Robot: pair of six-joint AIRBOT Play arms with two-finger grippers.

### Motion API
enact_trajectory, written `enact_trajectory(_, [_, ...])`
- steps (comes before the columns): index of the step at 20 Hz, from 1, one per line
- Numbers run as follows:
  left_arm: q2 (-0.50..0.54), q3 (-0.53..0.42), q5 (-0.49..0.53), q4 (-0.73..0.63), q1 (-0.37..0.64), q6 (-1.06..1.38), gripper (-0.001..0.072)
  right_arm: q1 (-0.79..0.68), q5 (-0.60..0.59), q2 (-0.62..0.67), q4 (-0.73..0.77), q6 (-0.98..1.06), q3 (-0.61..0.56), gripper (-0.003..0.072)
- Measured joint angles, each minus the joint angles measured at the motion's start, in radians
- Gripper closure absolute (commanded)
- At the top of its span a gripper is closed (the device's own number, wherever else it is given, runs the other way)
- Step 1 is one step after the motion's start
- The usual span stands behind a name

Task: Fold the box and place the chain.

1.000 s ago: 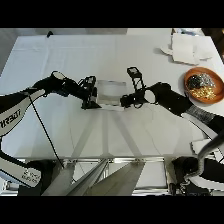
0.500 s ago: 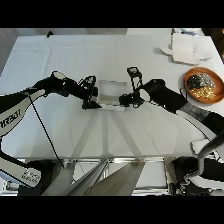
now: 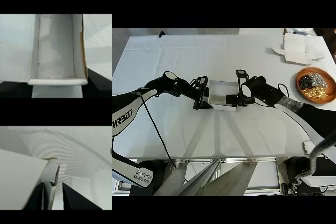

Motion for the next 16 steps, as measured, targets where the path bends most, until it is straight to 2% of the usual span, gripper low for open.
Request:
enact_trajectory(1, [0.000,0.000,0.000,0.000,0.000,0.000,0.0389,0.003,-0.007,-0.003,-0.001,0.022,0.002,0.0621])
enact_trajectory(3, [0.000,0.000,0.000,-0.004,0.000,-0.006,0.0389,0.011,-0.010,-0.007,-0.016,0.069,0.004,0.0675])
enact_trajectory(6, [0.000,0.000,0.003,-0.004,0.000,-0.002,0.0389,0.023,-0.024,-0.010,-0.042,0.127,0.006,0.0660])
enact_trajectory(8, [0.000,0.000,0.003,-0.002,0.000,0.003,0.0389,0.030,-0.037,-0.012,-0.057,0.144,0.006,0.0418])
enact_trajectory(13, [0.000,0.000,0.002,-0.002,0.000,0.001,0.0389,0.052,-0.060,-0.019,-0.083,0.174,0.005,0.0425])
enact_trajectory(15, [0.000,0.000,0.001,-0.002,0.000,0.001,0.0389,0.064,-0.060,-0.030,-0.102,0.177,0.005,0.0536])
enact_trajectory(16, [0.000,0.000,0.000,-0.002,0.000,0.001,0.0389,0.068,-0.058,-0.036,-0.109,0.179,0.005,0.0558])
